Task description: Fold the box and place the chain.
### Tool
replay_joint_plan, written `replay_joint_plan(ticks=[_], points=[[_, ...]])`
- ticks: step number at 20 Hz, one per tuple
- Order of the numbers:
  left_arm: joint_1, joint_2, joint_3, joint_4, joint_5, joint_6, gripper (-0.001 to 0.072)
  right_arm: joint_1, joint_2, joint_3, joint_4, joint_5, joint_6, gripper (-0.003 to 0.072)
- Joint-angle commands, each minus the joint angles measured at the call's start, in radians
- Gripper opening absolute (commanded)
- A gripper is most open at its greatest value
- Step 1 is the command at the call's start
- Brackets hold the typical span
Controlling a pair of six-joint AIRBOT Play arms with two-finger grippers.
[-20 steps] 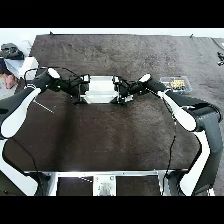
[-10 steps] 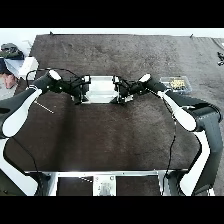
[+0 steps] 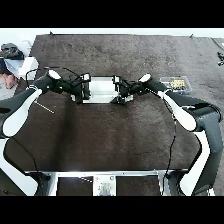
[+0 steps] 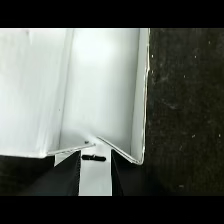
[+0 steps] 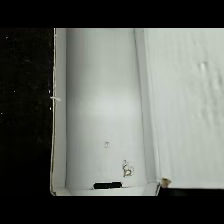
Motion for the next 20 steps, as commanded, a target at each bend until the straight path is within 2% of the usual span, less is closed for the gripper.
replay_joint_plan(ticks=[1,6,8,10,11,12,16,17,18,19,20], points=[[-0.001,-0.019,0.000,-0.101,-0.014,0.063,0.0204,0.001,0.000,0.001,0.001,0.000,0.000,0.0384],[-0.001,-0.043,0.000,-0.148,-0.018,0.077,0.0207,0.001,0.000,0.001,0.001,0.000,0.000,0.0384],[0.000,-0.054,0.000,-0.148,-0.017,0.077,0.0438,0.001,0.000,0.001,0.001,0.000,0.000,0.0383],[0.000,-0.055,0.000,-0.148,-0.017,0.077,0.0478,0.001,0.000,0.001,0.001,0.000,0.000,0.0384],[0.000,-0.055,0.000,-0.148,-0.010,0.077,0.0641,0.001,0.000,0.001,0.001,0.000,0.000,0.0384],[0.000,-0.055,0.000,-0.145,-0.001,0.068,0.0701,0.001,0.000,0.001,0.001,0.000,0.000,0.0384],[0.000,-0.055,0.000,-0.144,-0.010,0.068,0.0699,0.001,0.000,0.001,0.001,0.000,0.000,0.0384],[0.001,-0.055,0.000,-0.144,-0.010,0.068,0.0657,0.001,0.000,0.001,0.001,0.000,0.000,0.0384],[0.001,-0.054,0.001,-0.136,-0.017,0.068,0.0437,0.001,0.000,0.001,0.001,0.000,0.000,0.0384],[0.003,-0.054,0.004,-0.125,-0.032,0.068,0.0272,0.001,0.000,0.001,0.001,0.000,0.000,0.0383],[0.008,-0.054,0.005,-0.116,-0.046,0.064,0.0175,0.001,0.000,0.001,0.001,0.000,0.000,0.0383]])
